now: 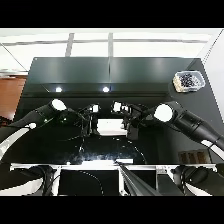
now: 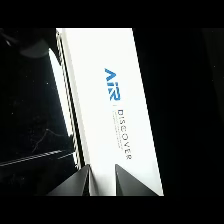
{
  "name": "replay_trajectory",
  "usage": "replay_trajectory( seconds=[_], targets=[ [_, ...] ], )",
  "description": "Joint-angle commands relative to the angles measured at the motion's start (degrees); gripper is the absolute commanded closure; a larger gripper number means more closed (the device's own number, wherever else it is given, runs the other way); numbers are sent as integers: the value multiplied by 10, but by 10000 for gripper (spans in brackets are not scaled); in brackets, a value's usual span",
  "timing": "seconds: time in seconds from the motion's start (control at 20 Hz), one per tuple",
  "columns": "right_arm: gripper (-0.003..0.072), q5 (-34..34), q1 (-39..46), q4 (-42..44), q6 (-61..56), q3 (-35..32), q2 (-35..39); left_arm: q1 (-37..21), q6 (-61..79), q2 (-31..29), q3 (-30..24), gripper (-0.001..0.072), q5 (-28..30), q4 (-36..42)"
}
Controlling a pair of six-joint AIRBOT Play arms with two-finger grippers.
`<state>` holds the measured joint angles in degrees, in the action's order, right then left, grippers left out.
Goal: Fold the box and place the chain.
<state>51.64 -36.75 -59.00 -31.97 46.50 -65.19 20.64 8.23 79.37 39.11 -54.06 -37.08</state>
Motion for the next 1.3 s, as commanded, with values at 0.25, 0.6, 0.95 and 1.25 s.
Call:
replay_trajectory(
  seconds=[0.25, 0.6, 0.95, 1.25],
  targets=[
    [476, -5, -17, 4, -2, 0, -16, 0, 1, 0, 0, 151, 0, 0],
    [267, -4, -17, 3, -10, 0, -16, 0, 1, 0, 0, 151, 0, 0],
    [268, 16, 5, -1, -108, 27, 30, 0, 1, 0, 0, 151, 0, 0],
    [652, 75, 104, 101, -340, -22, 53, 0, 1, 0, 0, 151, 0, 0]
  ],
)
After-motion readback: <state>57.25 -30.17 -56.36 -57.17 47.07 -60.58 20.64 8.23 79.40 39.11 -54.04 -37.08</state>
